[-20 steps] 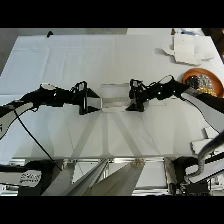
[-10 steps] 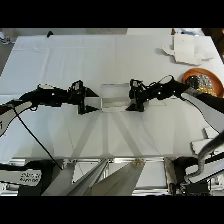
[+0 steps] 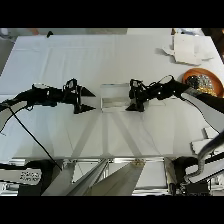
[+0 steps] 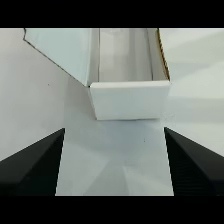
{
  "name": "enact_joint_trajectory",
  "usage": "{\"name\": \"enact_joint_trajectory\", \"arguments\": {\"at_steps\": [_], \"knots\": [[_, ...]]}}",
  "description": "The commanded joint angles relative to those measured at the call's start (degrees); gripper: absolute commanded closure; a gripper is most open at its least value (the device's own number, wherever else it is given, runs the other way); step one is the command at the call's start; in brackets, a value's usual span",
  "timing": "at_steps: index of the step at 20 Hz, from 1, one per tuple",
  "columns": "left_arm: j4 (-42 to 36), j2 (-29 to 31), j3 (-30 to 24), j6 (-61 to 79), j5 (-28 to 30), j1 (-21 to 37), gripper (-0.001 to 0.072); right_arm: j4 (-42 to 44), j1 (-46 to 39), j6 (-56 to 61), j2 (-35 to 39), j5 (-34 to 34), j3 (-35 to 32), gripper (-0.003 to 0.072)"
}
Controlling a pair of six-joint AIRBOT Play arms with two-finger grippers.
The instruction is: Fold the box and place the chain.
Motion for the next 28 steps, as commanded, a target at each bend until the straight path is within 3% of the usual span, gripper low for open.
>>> {"name": "enact_joint_trajectory", "arguments": {"at_steps": [1,7,11,15,28], "knots": [[1.99,-0.04,1.7,-3.78,-0.11,-0.11,0.0008,0.0,0.02,0.0,0.0,0.0,0.04,0.0168],[6.91,-0.13,2.54,-8.59,4.68,-5.44,0.0005,0.0,0.02,0.0,0.0,0.02,0.04,0.0168],[6.95,-1.31,2.54,-9.86,2.75,-5.88,0.0005,0.0,0.02,0.0,0.0,0.02,0.04,0.0168],[6.91,-1.62,2.75,-12.02,5.53,-7.45,0.0005,0.0,0.02,0.0,0.0,0.0,0.04,0.0168],[3.23,-1.6,2.75,-7.41,6.71,-10.01,0.0004,0.0,0.02,0.0,0.0,0.0,0.04,0.0168]]}}
